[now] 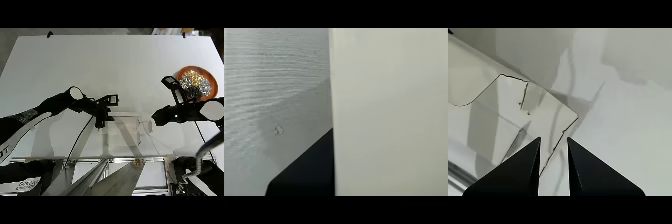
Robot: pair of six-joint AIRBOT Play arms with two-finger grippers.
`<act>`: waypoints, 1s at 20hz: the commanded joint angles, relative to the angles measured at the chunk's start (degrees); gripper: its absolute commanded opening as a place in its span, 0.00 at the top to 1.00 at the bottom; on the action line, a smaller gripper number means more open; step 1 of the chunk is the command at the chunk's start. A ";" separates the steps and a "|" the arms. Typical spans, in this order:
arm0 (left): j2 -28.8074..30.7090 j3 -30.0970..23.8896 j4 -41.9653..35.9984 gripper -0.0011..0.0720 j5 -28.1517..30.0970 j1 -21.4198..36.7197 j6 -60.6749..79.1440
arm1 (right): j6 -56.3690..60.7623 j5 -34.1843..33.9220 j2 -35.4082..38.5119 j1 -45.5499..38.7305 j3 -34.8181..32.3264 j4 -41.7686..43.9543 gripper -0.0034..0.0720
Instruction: Fold the box and place the chain.
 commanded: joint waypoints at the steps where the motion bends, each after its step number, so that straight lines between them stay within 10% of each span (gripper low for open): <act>1: -0.37 -0.04 0.68 0.98 1.05 -0.04 0.09 | -0.33 0.04 0.04 -0.02 0.04 -1.25 0.69; 11: -0.31 -0.04 0.61 0.97 0.96 -0.04 0.02 | -10.47 0.44 0.04 -0.02 0.04 0.15 0.69; 14: -0.31 -0.04 0.63 0.97 0.96 -0.04 0.02 | -18.82 0.52 0.02 0.04 0.02 5.55 0.93; 20: -0.31 -0.04 0.61 0.97 0.96 -0.04 0.02 | -31.98 0.66 0.02 11.45 -2.62 7.06 0.93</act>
